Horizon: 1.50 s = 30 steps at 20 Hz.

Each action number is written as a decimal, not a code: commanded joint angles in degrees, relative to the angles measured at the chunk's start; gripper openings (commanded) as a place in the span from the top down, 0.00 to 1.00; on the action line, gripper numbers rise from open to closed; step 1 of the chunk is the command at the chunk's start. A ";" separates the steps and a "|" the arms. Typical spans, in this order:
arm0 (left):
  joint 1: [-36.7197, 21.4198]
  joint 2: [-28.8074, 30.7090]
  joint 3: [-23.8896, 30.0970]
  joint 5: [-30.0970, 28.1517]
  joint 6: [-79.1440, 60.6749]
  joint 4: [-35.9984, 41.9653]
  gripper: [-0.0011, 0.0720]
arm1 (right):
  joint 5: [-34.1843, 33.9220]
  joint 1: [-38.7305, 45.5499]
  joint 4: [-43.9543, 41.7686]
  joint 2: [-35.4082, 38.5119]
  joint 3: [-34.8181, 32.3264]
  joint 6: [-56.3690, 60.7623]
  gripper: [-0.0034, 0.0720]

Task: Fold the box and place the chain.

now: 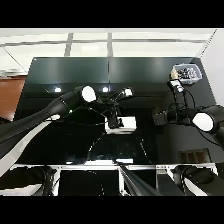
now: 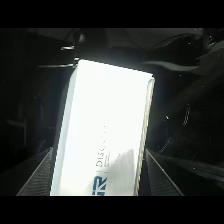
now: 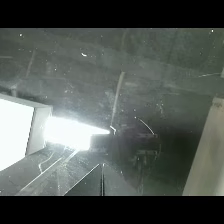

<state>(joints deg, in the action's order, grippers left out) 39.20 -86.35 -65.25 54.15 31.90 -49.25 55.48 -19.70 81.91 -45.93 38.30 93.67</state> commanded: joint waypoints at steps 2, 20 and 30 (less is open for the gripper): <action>0.87 -0.13 -0.04 0.04 -0.24 -1.53 0.01 | -0.70 0.02 -0.02 0.04 0.00 0.00 0.94; 6.08 -1.33 -3.37 2.21 3.52 -12.96 0.01 | -1.86 0.02 -0.04 0.04 0.00 0.00 0.94; 11.21 -5.86 -7.37 -0.39 18.64 -31.23 0.04 | -1.77 0.02 -0.85 0.04 0.00 -0.02 0.94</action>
